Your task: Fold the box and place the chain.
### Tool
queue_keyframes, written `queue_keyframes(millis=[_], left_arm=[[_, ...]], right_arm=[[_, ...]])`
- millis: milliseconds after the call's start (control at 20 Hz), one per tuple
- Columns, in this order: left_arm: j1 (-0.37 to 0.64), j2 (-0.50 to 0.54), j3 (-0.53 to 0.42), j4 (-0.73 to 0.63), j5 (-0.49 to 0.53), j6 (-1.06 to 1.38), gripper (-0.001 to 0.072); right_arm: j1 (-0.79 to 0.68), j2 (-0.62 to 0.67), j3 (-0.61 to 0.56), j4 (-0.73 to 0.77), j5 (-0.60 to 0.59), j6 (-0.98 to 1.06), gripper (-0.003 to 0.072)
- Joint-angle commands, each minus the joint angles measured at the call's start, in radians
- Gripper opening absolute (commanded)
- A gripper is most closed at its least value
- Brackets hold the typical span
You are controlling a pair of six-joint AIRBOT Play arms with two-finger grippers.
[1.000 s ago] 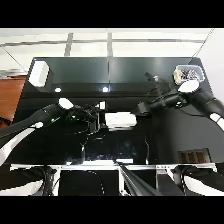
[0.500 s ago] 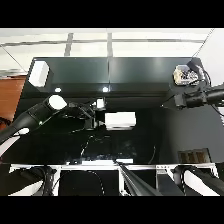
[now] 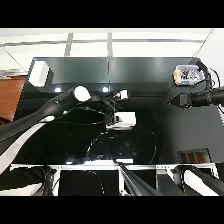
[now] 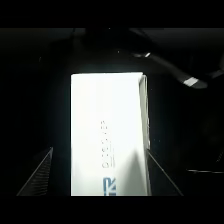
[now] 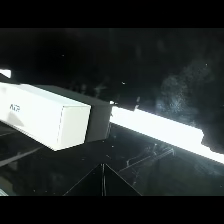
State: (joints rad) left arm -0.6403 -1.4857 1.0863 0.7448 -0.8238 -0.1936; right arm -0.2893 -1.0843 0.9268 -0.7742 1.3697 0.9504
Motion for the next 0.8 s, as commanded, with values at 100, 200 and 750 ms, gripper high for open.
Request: queue_keyframes(millis=[100, 200, 750], left_arm=[[-0.019, -0.066, 0.046, -0.006, -0.032, -0.078, 0.0714], [-0.019, -0.068, 0.046, -0.001, -0.072, -0.079, 0.0714], [-0.019, -0.070, 0.046, 0.027, -0.075, -0.076, 0.0714]], right_arm=[[-0.002, 0.001, 0.001, -0.010, -0.031, -0.011, 0.0014], [-0.002, 0.001, 0.001, -0.010, -0.031, -0.024, 0.0014], [-0.002, 0.001, 0.001, -0.010, -0.031, -0.024, 0.0014]])
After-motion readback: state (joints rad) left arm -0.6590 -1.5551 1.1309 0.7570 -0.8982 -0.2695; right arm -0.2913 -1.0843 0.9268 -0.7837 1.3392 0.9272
